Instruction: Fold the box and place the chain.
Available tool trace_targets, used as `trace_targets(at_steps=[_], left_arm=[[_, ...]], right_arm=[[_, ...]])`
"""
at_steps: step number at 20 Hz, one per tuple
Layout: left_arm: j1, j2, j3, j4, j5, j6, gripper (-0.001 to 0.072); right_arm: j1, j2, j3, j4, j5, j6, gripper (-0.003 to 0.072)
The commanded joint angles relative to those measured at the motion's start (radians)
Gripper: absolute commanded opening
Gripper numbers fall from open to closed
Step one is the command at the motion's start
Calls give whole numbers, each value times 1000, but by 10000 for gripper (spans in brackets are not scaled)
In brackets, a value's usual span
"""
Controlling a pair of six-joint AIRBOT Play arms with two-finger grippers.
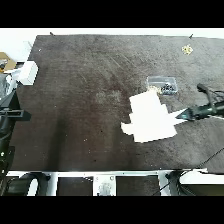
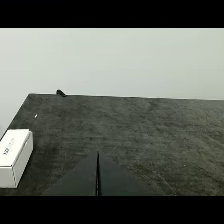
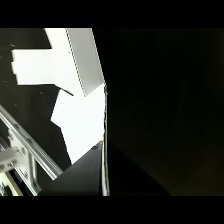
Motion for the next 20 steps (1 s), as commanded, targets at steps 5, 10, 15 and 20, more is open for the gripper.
trace_targets(at_steps=[5,10,15,20], left_arm=[[0,0,3,0,7,0,11],[0,0,3,0,-9,0,12],[0,-28,14,1,-124,-22,422],[0,-381,200,1,-376,-71,422]], right_arm=[[474,133,-319,496,-567,-2,-4],[723,15,-170,576,-784,0,-4],[745,-106,-77,636,-829,-79,-4],[745,-107,-77,625,-855,-102,-3]])
